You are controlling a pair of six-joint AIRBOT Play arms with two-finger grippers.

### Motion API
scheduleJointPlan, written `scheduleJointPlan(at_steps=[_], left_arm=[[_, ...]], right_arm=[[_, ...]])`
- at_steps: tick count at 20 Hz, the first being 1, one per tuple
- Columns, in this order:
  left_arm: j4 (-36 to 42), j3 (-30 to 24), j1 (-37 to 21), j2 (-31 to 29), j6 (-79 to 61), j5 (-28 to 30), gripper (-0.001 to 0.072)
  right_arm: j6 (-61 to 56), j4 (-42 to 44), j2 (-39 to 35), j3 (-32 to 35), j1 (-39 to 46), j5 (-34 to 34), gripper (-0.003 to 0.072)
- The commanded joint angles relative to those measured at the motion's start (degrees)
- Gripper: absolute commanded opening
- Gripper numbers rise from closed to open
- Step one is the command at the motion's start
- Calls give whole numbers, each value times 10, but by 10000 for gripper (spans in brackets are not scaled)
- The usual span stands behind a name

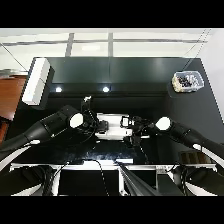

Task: Fold the box and place the chain.

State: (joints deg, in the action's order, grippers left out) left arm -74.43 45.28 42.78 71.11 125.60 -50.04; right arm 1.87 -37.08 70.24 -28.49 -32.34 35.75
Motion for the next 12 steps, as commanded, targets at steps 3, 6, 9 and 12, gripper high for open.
scheduleJointPlan(at_steps=[3, 6, 9, 12], left_arm=[[-25, 2, 2, 3, 27, -28, 392], [-33, 4, 2, 4, 43, -40, 392], [-57, 23, 15, 9, 64, -51, 392], [-96, 53, 31, 32, 78, -94, 391]], right_arm=[[0, 0, 0, 0, -1, 0, 188], [0, 0, 0, 0, -1, 0, 188], [0, 0, 0, 0, -1, 0, 188], [0, 0, 0, 0, -1, 0, 188]])
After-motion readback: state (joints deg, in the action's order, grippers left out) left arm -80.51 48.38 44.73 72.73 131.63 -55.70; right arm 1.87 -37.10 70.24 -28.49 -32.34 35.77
